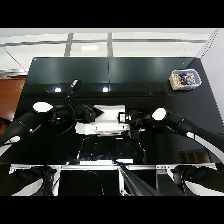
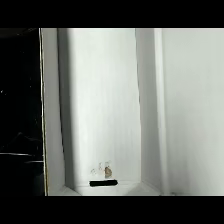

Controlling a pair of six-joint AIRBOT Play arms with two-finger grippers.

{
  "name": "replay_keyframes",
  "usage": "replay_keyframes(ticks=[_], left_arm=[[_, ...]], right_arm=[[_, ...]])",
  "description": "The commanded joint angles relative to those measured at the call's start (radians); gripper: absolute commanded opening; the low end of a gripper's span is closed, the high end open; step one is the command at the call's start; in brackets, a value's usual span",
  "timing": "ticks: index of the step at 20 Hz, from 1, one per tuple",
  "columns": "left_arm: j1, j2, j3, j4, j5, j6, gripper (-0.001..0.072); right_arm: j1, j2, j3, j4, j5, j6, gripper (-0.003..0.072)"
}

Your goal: Fold the box and place the chain.

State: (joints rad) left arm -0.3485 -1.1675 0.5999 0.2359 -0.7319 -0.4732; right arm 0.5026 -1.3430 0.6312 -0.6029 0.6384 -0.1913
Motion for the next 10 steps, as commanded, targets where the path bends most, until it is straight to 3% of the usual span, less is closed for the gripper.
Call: replay_keyframes(ticks=[1, 7, 10], left_arm=[[-0.012, -0.06, 0.002, 0.06, 0.155, 0.055, 0.0028], [-0.037, -0.187, 0.01, 0.1, 0.074, 0.039, 0.0028], [-0.028, -0.188, 0.027, 0.103, 0.045, 0.04, 0.0028]], right_arm=[[0.001, -0.001, -0.001, 0.0, 0.0, 0.0, 0.0065], [0.001, -0.001, -0.001, 0.0, 0.001, 0.0, 0.0065], [0.001, -0.001, -0.001, 0.0, 0.001, 0.0, 0.0065]])
